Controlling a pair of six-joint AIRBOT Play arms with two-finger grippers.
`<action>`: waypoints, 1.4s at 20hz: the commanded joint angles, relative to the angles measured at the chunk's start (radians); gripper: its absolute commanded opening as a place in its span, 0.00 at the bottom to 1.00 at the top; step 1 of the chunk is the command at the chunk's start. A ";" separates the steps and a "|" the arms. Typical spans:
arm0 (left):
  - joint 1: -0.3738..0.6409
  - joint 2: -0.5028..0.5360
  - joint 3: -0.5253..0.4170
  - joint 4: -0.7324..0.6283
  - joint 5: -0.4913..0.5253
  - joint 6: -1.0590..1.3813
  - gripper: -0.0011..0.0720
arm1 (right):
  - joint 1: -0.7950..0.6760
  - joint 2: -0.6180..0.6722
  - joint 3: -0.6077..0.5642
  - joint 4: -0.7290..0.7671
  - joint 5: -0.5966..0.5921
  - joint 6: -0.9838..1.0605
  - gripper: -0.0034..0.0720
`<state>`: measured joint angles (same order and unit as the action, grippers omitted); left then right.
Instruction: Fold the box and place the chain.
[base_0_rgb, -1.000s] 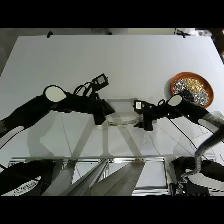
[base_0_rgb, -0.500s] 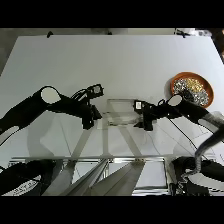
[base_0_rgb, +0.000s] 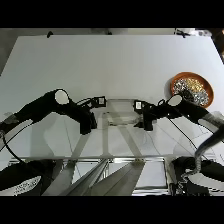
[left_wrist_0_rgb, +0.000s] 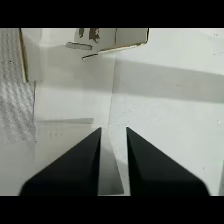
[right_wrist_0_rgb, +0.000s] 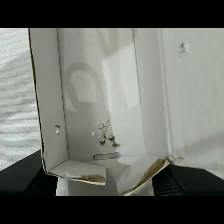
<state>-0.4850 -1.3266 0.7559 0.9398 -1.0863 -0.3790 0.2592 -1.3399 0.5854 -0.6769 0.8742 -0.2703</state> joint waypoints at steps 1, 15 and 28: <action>-0.014 -0.016 0.000 0.029 0.060 0.069 0.39 | 0.000 0.001 0.000 0.000 0.000 0.000 0.80; -0.015 -0.021 0.000 -0.093 0.209 0.411 0.41 | 0.000 0.001 0.000 0.000 0.000 0.000 0.80; -0.117 -0.057 0.000 -0.145 0.278 0.460 0.37 | 0.000 0.001 0.000 0.000 0.000 0.000 0.80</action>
<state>-0.5816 -1.3819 0.7559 0.8017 -0.8658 0.0803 0.2592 -1.3399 0.5858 -0.6773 0.8745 -0.2703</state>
